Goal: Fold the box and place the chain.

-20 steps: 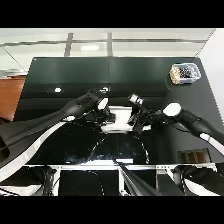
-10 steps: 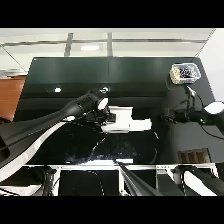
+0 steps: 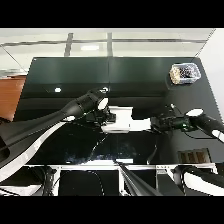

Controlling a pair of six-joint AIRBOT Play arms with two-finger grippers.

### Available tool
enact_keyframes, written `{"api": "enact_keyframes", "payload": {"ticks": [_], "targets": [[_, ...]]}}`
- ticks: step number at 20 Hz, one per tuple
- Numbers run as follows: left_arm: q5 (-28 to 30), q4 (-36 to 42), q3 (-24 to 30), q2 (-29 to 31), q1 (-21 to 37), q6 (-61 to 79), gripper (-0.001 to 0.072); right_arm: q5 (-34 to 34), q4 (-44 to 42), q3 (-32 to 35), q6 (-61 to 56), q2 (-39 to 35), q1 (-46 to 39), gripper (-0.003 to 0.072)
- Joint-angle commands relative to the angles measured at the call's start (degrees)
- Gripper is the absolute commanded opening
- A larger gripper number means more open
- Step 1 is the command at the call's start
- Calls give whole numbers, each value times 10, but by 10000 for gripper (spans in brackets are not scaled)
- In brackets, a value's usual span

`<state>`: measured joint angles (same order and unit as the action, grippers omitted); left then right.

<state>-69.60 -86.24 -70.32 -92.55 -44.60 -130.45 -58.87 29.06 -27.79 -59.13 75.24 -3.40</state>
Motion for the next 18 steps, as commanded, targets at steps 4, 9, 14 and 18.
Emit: {"api": "enact_keyframes", "payload": {"ticks": [4, 9, 14, 18], "targets": [[-1, -1, 0, 0, 0, 0, 29, -36, -50, -53, 75, 32, 54, 18], [-1, -1, 0, 0, 0, 0, 29, -64, -50, -85, 73, 32, 55, 619], [-1, -1, 0, 0, 0, 0, 29, -73, -53, -89, 73, 32, 77, 602], [-1, -1, 0, 0, 0, 0, 29, -54, -47, -118, 71, 32, 123, 523]]}}
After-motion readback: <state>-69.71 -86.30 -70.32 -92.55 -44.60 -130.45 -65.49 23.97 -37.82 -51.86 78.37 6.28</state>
